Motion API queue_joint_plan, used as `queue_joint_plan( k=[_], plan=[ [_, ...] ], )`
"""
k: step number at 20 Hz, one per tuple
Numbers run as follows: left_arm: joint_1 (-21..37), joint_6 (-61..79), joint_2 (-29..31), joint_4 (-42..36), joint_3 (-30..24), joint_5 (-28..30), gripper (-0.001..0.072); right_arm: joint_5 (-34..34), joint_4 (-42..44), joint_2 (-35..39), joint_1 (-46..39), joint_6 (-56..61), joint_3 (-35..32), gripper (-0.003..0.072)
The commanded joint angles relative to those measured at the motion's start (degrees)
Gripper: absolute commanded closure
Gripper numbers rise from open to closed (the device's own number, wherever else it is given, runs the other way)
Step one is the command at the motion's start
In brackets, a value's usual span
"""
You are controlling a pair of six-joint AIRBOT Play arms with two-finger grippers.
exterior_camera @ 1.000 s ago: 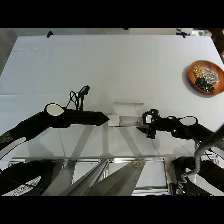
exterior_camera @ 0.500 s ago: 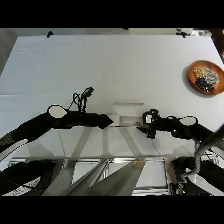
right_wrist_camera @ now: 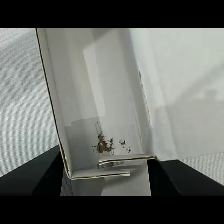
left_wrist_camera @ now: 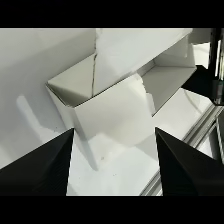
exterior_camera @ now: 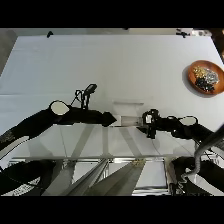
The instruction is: Fold the box and place the chain.
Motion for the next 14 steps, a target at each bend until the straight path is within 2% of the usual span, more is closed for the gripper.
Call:
queue_joint_plan(
  k=[1, 3, 5, 8, 10, 14],
  plan=[
    [-0.7, -4.74, -1.64, 3.34, 0.68, -0.57, 0.0136, 0.02, 0.02, 0.02, 0.02, 0.02, -0.02, 0.0284],
    [-1.27, -8.37, -2.01, 6.08, 1.73, -0.92, 0.0134, 0.02, 0.02, 0.02, 0.02, 0.02, -0.02, 0.0284],
    [-1.75, -14.75, -2.43, 12.44, 4.31, -2.23, 0.0134, 0.04, 0.02, 0.02, 0.02, 0.02, -0.02, 0.0284],
    [-1.77, -23.34, -4.35, 18.95, 8.17, -6.01, 0.0136, 0.04, 0.02, 0.02, 0.02, 0.02, -0.02, 0.0284],
    [-2.49, -25.9, -6.05, 20.41, 10.45, -8.81, 0.0136, 0.04, 0.02, 0.02, 0.02, 0.02, -0.02, 0.0284],
    [-4.07, -27.98, -8.17, 21.75, 14.84, -9.51, 0.0145, 0.04, 0.02, 0.02, 0.02, 0.02, -0.02, 0.0284]
  ],
)
